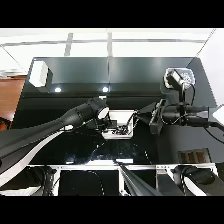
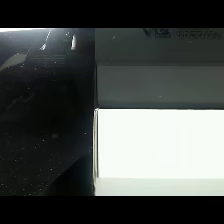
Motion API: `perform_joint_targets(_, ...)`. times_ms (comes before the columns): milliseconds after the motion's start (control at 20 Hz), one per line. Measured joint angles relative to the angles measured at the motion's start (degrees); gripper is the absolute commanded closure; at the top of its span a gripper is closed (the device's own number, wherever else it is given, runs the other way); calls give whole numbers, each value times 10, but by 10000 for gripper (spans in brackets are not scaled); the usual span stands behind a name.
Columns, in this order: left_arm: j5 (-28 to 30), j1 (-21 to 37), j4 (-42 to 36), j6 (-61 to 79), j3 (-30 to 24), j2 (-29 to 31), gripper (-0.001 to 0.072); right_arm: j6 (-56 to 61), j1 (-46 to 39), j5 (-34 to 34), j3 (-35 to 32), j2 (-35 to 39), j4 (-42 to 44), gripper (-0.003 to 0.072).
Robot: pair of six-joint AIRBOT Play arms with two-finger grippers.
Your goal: Fold the box and place the chain.
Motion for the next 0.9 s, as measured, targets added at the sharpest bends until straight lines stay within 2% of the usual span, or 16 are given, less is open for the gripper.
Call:
perform_joint_targets(150,-1,0,0,0,0,0,681,24,24,0,7,-18,38,667)
perform_joint_targets(200,-2,0,0,0,0,0,681,33,35,-9,7,-27,43,587)
perform_joint_targets(250,-2,0,0,0,0,0,681,42,45,-21,7,-37,43,410)
perform_joint_targets(300,-3,0,0,0,0,0,681,54,53,-34,7,-49,35,367)
perform_joint_targets(500,-4,0,0,0,0,0,681,106,50,-50,6,-71,-36,372)
perform_joint_targets(900,-8,3,-2,0,0,-1,672,123,-65,33,6,-69,-93,373)
